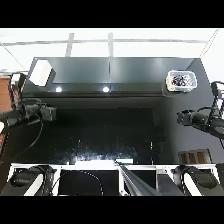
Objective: Fold the box and place the chain.
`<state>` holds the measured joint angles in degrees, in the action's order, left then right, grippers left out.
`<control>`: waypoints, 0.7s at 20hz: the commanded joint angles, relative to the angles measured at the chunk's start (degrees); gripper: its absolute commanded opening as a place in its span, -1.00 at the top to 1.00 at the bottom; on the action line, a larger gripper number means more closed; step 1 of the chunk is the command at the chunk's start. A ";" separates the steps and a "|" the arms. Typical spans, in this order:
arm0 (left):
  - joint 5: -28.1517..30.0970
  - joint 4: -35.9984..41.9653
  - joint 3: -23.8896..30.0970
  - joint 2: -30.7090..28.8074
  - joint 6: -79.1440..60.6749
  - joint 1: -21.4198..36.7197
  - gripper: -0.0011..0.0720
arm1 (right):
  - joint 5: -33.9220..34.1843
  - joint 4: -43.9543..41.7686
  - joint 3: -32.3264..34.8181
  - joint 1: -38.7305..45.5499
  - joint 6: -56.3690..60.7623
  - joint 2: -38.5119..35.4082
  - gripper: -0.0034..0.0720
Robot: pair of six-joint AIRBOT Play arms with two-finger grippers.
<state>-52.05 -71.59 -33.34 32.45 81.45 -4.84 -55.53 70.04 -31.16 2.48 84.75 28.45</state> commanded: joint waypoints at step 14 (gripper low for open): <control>0.72 0.70 4.70 -6.10 -0.02 -0.68 0.89 | 0.42 1.55 0.94 0.02 0.74 -0.66 0.88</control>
<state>-51.37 -70.89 -28.69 26.41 81.45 -5.50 -55.11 71.55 -30.24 2.48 85.49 27.83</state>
